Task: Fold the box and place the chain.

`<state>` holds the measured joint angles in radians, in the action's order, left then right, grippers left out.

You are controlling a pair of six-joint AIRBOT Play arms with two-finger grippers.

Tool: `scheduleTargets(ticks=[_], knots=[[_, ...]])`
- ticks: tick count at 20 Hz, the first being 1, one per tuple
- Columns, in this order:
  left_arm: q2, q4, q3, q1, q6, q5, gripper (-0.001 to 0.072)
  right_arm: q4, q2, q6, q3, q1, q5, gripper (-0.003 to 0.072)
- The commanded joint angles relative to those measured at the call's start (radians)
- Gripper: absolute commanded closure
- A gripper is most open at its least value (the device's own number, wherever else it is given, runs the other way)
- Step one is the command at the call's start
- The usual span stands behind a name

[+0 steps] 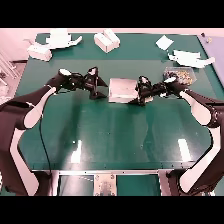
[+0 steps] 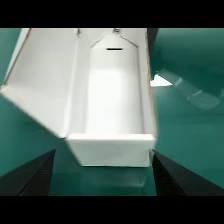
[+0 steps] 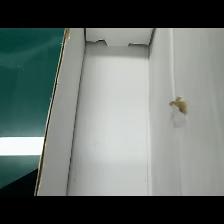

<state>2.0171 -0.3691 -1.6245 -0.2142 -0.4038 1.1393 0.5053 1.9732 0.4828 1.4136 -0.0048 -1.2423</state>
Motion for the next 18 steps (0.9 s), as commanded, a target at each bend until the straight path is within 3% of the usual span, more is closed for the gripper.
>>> scheduleTargets(ticks=[1, 12, 18], knots=[[0.001, 0.018, -0.002, 0.013, -0.016, 0.019, 0.0003, 0.000, 0.000, 0.000, 0.000, 0.000, 0.000, 0.0063], [0.023, 0.036, -0.002, 0.010, -0.012, 0.097, 0.0012, 0.000, 0.000, 0.000, 0.000, 0.000, 0.000, 0.0063], [0.027, 0.050, -0.002, 0.010, -0.026, 0.082, 0.0012, 0.000, 0.000, 0.000, 0.000, 0.000, 0.000, 0.0063]])
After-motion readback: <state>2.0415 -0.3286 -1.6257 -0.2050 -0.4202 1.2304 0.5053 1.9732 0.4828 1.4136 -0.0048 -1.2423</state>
